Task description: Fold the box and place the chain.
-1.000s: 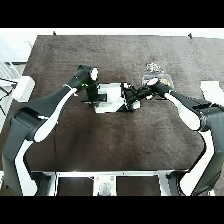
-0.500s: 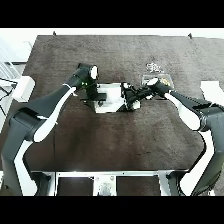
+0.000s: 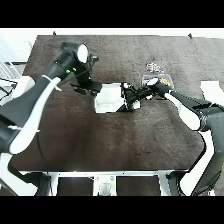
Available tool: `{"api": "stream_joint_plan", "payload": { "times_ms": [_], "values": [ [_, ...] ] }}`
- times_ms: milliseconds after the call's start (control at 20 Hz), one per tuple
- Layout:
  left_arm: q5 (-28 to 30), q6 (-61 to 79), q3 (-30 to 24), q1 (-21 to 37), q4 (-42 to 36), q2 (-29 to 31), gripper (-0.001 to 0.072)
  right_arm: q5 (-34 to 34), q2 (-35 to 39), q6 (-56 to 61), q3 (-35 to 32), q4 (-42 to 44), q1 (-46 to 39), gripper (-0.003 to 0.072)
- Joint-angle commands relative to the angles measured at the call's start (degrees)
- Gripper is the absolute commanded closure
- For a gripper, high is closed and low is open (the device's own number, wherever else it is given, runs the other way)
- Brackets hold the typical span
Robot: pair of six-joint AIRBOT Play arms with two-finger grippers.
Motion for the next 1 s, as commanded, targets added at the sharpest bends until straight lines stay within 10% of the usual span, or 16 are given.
{"api": "stream_joint_plan", "payload": {
  "times_ms": [0, 250, 500, 950],
  "values": [
    [-0.15, 17.22, 0.07, 2.8, -1.95, 5.49, 0.0145, 0.0, 0.0, 0.02, 0.02, 0.02, 0.0, 0.0223],
    [-1.86, 53.57, -1.51, 10.97, -22.14, 5.75, 0.0146, 0.0, 0.0, 0.02, 0.02, 0.02, 0.0, 0.0223],
    [-4.15, 59.65, -3.56, 16.46, -27.5, 5.29, 0.0145, 0.0, 0.0, 0.02, 0.02, 0.02, 0.02, 0.0223],
    [18.97, 89.09, -29.05, 22.91, -42.56, 5.29, 0.0146, 0.0, 0.0, 0.02, 0.02, 0.02, 0.0, 0.0223]
  ]
}}
